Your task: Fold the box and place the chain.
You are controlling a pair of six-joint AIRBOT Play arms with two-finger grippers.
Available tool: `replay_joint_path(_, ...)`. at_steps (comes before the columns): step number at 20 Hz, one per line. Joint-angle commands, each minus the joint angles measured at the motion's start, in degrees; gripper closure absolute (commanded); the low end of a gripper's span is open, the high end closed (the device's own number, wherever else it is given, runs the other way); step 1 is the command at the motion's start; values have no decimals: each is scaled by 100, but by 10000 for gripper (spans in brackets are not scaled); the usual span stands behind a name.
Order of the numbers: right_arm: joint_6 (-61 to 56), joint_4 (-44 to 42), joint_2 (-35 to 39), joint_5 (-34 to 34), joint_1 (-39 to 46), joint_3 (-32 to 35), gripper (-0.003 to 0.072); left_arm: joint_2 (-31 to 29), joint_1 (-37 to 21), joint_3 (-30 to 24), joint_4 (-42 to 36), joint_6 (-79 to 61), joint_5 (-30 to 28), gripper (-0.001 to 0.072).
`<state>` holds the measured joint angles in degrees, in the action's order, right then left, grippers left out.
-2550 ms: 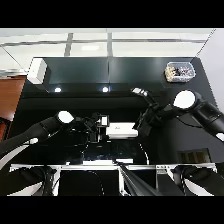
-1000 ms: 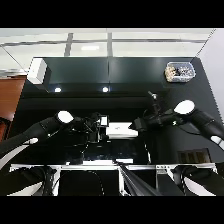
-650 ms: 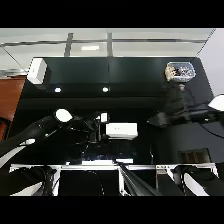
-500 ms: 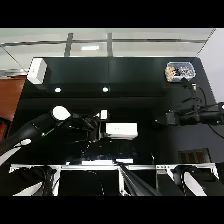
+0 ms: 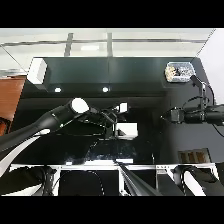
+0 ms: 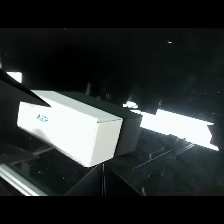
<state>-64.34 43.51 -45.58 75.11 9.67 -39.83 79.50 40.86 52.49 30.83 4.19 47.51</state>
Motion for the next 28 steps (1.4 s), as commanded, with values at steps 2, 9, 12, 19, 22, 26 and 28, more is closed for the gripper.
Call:
replay_joint_path(2,35,15,7,-125,9,-2,676,308,81,153,-17,190,-136,-2)
replay_joint_path(9,37,15,7,-210,9,-2,676,339,92,151,70,404,-111,-2)
replay_joint_path(12,37,15,7,-232,9,-2,676,356,92,151,70,407,-111,-2)
replay_joint_path(19,35,28,7,-291,9,-2,676,516,125,153,68,568,264,-2)
replay_joint_path(22,35,28,7,-339,9,-2,676,518,116,153,72,564,247,-1)
replay_joint_path(26,35,28,7,-339,9,-2,676,518,125,153,81,229,302,1)
replay_joint_path(28,35,28,7,-339,9,0,675,518,127,153,197,-31,411,0)
